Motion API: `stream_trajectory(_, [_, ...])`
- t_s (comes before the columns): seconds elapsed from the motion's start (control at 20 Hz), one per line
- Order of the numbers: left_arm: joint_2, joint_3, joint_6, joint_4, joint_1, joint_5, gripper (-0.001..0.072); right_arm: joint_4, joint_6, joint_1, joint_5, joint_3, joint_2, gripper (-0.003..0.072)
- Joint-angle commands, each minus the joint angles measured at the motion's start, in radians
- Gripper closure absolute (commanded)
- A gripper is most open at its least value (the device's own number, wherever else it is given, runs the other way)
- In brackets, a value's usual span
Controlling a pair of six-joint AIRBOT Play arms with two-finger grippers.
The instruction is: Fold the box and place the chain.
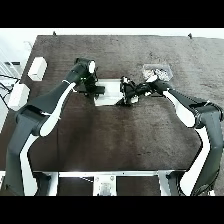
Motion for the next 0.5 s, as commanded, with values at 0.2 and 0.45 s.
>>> stream_trajectory(0.2, [-0.006,0.003,0.042,-0.031,-0.014,-0.008,0.0691,0.000,0.001,0.000,0.000,0.000,0.000,0.0259])
stream_trajectory(0.45, [-0.006,0.003,0.053,-0.044,-0.018,-0.018,0.0689,0.000,0.001,0.000,0.000,0.000,0.000,0.0259])
